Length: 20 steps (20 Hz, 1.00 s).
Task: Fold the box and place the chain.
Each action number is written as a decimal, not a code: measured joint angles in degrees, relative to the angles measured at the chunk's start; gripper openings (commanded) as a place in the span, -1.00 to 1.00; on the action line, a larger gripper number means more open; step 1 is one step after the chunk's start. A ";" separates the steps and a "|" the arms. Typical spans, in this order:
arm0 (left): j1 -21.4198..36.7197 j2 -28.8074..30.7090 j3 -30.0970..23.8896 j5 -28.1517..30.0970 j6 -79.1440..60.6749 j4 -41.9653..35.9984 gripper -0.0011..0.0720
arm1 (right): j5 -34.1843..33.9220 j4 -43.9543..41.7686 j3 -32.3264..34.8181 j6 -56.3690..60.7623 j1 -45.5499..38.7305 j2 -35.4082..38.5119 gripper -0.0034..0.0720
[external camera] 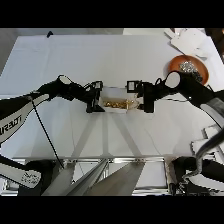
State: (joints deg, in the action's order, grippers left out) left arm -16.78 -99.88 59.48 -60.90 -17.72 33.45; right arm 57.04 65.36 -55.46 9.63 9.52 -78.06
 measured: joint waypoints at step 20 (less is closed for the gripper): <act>0.00 0.00 0.00 0.00 0.00 0.02 0.07 | -9.79 7.98 0.48 7.63 4.04 -7.76 -0.88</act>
State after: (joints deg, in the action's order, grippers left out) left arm -16.78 -99.88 59.48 -60.90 -17.72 33.47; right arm 47.24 73.34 -54.98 17.26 13.56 -85.82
